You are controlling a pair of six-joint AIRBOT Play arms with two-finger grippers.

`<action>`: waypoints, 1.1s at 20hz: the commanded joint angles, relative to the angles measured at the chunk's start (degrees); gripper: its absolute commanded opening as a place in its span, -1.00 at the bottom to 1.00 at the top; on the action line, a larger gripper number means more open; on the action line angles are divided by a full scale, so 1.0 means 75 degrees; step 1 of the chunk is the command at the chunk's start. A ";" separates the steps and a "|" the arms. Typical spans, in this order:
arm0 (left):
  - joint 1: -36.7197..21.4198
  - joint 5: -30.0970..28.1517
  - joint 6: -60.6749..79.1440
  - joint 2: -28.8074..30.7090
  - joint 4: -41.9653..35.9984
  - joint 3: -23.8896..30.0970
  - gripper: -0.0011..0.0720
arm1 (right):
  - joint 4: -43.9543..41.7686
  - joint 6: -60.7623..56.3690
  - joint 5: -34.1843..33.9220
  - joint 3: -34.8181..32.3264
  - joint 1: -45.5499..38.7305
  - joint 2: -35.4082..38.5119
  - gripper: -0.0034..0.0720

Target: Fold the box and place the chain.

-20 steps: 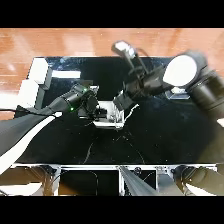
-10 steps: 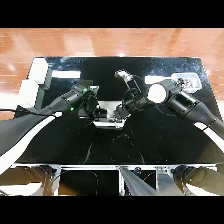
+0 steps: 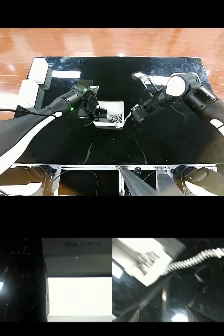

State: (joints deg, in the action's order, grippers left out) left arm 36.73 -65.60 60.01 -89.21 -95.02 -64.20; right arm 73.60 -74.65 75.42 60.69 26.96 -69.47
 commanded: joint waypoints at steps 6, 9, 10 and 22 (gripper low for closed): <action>0.0003 0.0006 0.0000 0.0006 0.0003 -0.0006 -0.90 | 0.1285 -0.1102 -0.2853 -0.1157 -0.0344 -0.0140 0.82; 0.0003 0.0047 0.0000 0.0006 0.0058 -0.0006 -0.90 | 0.1061 -0.2305 -0.3025 -0.1157 -0.0318 -0.0670 0.70; -0.0003 0.0041 0.0000 0.0006 0.0070 -0.0006 -0.90 | 0.0982 -0.2693 -0.3153 -0.1154 -0.0318 -0.0836 0.71; -0.0003 0.0047 0.0000 0.0003 0.0067 -0.0006 -0.90 | 0.0449 -0.4357 -0.4028 -0.0801 -0.0318 -0.1719 0.70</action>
